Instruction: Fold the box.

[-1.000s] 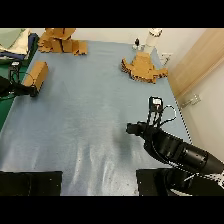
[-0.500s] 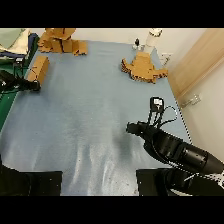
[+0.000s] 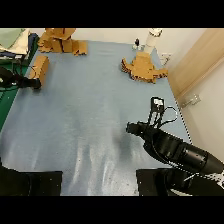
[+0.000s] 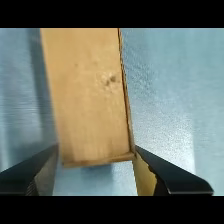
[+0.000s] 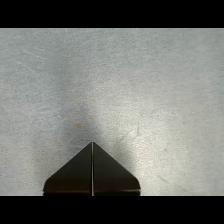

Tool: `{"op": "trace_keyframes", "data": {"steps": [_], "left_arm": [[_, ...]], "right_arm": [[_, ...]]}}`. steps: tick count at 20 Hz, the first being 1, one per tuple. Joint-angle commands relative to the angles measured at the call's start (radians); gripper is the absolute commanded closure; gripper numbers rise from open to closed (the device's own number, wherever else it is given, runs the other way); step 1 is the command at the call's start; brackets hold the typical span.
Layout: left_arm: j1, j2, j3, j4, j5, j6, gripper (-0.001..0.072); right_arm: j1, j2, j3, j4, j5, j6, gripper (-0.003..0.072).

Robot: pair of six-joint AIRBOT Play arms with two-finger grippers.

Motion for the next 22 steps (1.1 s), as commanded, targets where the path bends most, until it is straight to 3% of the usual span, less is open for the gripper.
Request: {"op": "trace_keyframes", "data": {"steps": [1,4,7,8,9,10,12,16,19,22], "left_arm": [[0.043,0.115,0.002,0.005,-0.087,-0.056,0.0009],[0.097,0.225,0.001,0.005,-0.224,-0.078,0.0009],[0.102,0.318,0.001,-0.005,-0.448,-0.079,0.0025],[0.09,0.34,0.001,-0.034,-0.533,-0.098,0.0282],[0.066,0.359,0.001,-0.072,-0.624,-0.094,0.0654],[0.032,0.372,0.001,-0.103,-0.681,-0.094,0.0696],[-0.077,0.391,0.0,-0.142,-0.755,-0.122,0.0698],[-0.41,0.413,0.0,-0.08,-0.757,-0.24,0.0699],[-0.638,0.411,-0.039,0.084,-0.709,-0.362,0.0699],[-0.778,0.411,-0.099,0.201,-0.629,-0.46,0.0699]], "right_arm": [[0.0,0.0,0.001,0.006,0.005,0.0,0.0681],[0.0,0.0,0.001,0.011,0.033,-0.013,0.0681],[-0.003,-0.005,0.004,0.021,0.073,-0.074,0.0681],[-0.021,-0.015,0.013,0.057,0.073,-0.105,0.0681],[-0.058,-0.034,0.032,0.129,0.074,-0.18,0.0681],[-0.101,-0.058,0.056,0.199,0.074,-0.282,0.0681],[-0.205,-0.129,0.129,0.345,0.073,-0.512,0.0681],[-0.357,-0.306,0.345,0.584,0.062,-0.854,0.0681],[-0.372,-0.48,0.525,0.699,0.007,-1.015,0.0681],[-0.355,-0.635,0.634,0.81,-0.031,-1.134,0.0681]]}}
